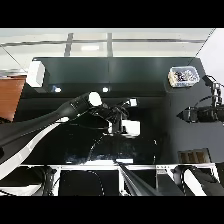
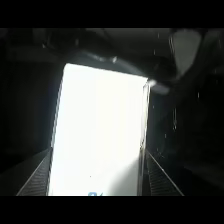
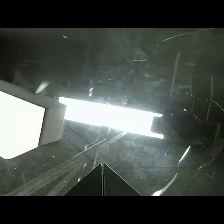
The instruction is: Fold the box and place the chain.
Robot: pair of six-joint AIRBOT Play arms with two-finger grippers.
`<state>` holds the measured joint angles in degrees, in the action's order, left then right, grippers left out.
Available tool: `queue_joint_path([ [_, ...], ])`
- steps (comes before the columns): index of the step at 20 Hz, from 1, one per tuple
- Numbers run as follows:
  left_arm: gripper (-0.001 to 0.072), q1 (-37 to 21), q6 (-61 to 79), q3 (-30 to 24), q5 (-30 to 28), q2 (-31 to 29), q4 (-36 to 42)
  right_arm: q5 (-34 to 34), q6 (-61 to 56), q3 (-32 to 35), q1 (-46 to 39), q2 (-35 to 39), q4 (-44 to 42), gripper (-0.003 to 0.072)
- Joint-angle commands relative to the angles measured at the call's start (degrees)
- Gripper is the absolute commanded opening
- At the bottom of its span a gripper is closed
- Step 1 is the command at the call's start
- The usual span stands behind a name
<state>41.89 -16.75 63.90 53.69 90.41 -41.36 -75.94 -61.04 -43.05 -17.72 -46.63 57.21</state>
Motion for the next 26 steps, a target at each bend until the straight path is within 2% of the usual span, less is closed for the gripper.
queue_joint_path([
  [1,0.0700,0.98,-0.15,0.04,0.48,0.02,-5.03,0.07,-0.07,-0.02,-0.02,0.04,0.02,0.0016],
  [5,0.0700,1.40,-0.17,0.02,-2.45,0.04,-6.32,0.11,-0.31,-0.02,-0.02,0.04,0.00,0.0016],
  [8,0.0700,4.55,-4.00,0.13,-8.72,0.07,-14.14,0.04,-0.50,-0.02,-0.02,0.04,-0.04,0.0016],
  [11,0.0697,7.80,-7.63,0.87,-8.85,0.15,-18.27,-0.11,-0.50,-0.02,0.00,0.04,-0.02,0.0016],
  [12,0.0653,8.22,-8.41,1.03,-7.91,0.13,-18.27,-0.11,-0.50,-0.02,-0.02,0.04,-0.04,0.0016],
  [14,0.0335,8.28,-12.96,2.29,-4.68,0.07,-20.44,-0.13,-0.50,-0.02,-0.02,0.04,-0.04,0.0016],
  [15,0.0305,7.98,-17.09,3.48,-2.21,-0.15,-23.93,-0.15,-0.50,-0.02,-0.02,0.04,-0.04,0.0016],
  [17,0.0305,6.08,-28.24,5.46,2.16,-1.57,-32.87,-0.15,-0.50,-0.02,-0.02,0.04,-0.04,0.0016],
  [19,0.0304,1.75,-42.53,6.38,6.99,-4.24,-40.39,-0.28,-0.48,-0.02,-0.02,0.04,-0.04,0.0016],
  [21,0.0305,-4.98,-53.07,6.27,13.81,-7.13,-45.16,-0.31,-0.48,-0.02,-0.02,0.04,-0.02,0.0016],
  [24,0.0305,-19.30,-63.14,4.79,22.86,-10.23,-48.81,-0.26,-0.48,-0.02,0.00,0.04,-0.07,0.0016],
  [26,0.0305,-30.45,-67.04,2.75,24.70,-11.96,-49.22,-0.24,-0.48,0.00,0.00,0.04,-0.04,0.0016],
])
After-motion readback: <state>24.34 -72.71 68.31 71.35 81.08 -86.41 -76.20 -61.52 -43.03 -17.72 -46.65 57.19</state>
